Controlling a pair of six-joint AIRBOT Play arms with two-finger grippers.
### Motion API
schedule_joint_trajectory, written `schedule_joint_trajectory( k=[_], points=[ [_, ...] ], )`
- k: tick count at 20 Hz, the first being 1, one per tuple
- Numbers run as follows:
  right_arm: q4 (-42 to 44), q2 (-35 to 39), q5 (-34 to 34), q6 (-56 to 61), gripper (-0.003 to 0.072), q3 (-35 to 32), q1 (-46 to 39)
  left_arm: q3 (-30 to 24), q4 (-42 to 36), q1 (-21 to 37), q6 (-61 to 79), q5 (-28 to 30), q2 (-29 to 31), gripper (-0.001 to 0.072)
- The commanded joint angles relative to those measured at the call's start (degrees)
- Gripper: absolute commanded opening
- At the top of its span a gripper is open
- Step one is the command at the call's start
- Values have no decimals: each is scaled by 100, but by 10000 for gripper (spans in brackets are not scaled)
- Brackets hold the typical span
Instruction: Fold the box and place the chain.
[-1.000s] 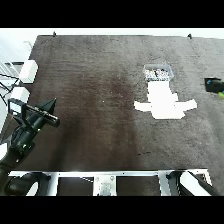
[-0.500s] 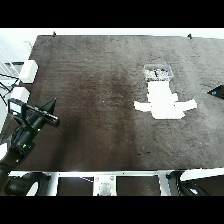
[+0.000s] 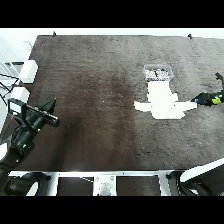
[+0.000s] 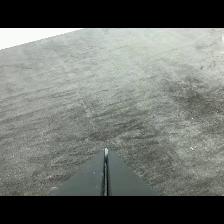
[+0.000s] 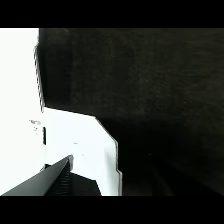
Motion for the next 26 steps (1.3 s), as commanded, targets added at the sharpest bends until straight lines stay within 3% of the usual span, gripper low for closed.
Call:
schedule_joint_trajectory(
  k=[1, 7, 9, 11, 12, 13, 15, 18, 26],
  points=[
    [131, -249, 153, -85, 550, 28, 66, -4, 0, -2, 0, 0, 4, 20],
    [557, -597, 693, -127, 547, 24, 203, -4, 2, -2, 0, 0, 4, 20],
    [566, -673, 704, -127, 372, 24, 271, -4, 2, -2, 0, 0, 4, 20],
    [605, -695, 879, -120, 330, 17, 302, -4, 0, -2, 0, 2, 4, 20],
    [645, -695, 1038, -127, 233, 11, 299, -4, 2, -2, 0, 2, 4, 20],
    [691, -695, 1156, -129, 28, 4, 297, -4, 0, -2, 2, 2, 4, 20],
    [1003, -658, 1453, -144, 15, -96, 297, -4, 2, -2, 0, 2, 4, 20],
    [1738, -273, 1370, -144, 14, -691, 455, -4, 0, -2, 0, 0, 4, 20],
    [3036, 1252, -216, -144, 14, -3202, 2155, -4, 2, -2, 0, 0, 4, 20]
  ],
)
